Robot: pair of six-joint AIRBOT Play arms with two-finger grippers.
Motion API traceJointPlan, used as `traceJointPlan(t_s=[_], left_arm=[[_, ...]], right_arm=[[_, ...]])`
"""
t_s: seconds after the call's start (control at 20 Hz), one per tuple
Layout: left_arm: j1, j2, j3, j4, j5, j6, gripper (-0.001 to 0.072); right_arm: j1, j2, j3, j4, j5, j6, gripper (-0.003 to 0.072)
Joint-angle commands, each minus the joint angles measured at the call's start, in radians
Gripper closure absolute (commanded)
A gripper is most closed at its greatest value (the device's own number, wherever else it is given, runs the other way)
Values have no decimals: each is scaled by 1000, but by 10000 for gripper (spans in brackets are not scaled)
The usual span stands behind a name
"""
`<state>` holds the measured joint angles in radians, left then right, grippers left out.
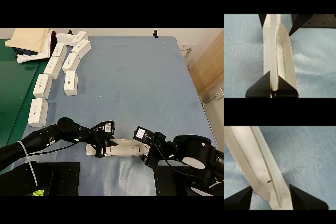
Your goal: Fold the box.
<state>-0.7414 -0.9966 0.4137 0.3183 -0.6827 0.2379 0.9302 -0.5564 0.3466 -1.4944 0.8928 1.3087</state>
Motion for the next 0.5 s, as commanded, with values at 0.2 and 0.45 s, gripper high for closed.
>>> traceJointPlan(t_s=[0.2, 0.45], left_arm=[[1, -1, 1, 0, 0, 0, 695], [1, -1, 1, 0, 0, 0, 695]], right_arm=[[-339, -103, -62, 563, -28, -753, -33], [-393, -152, -65, 599, -19, -838, -31]])
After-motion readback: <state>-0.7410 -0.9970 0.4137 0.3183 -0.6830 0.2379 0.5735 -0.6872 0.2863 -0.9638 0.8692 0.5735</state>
